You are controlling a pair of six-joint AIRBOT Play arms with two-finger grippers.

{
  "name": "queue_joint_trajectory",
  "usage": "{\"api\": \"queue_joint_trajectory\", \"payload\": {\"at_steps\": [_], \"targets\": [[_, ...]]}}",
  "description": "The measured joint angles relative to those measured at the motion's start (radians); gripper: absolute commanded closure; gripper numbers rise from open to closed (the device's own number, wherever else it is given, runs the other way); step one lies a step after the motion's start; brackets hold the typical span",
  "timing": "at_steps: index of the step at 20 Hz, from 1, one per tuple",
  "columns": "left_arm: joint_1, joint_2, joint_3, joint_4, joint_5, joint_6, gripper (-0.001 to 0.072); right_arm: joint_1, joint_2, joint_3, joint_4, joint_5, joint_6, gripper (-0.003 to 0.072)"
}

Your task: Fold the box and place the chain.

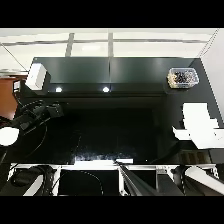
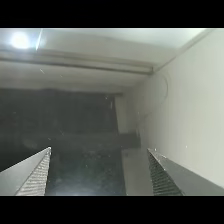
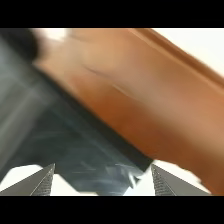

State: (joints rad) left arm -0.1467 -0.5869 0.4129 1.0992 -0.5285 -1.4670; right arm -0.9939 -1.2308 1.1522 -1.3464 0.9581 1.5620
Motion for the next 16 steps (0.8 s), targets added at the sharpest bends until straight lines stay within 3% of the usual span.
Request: {"api": "queue_joint_trajectory", "payload": {"at_steps": [4, 7, 11, 16], "targets": [[-0.018, -0.033, 0.0, -0.001, -0.004, 0.0, 0.0009, -0.213, -0.152, 0.059, 0.072, 0.089, -0.138, -0.0026], [-0.022, -0.055, 0.0, -0.001, -0.004, 0.0, 0.0009, -0.299, -0.299, 0.15, 0.164, 0.232, -0.326, -0.0026], [-0.024, -0.076, 0.0, -0.001, -0.004, -0.003, 0.0009, -0.341, -0.448, 0.231, 0.289, 0.401, -0.491, -0.0025], [-0.024, -0.099, 0.0, -0.007, -0.004, -0.003, 0.0009, -0.329, -0.555, 0.275, 0.401, 0.526, -0.586, -0.0007]]}}
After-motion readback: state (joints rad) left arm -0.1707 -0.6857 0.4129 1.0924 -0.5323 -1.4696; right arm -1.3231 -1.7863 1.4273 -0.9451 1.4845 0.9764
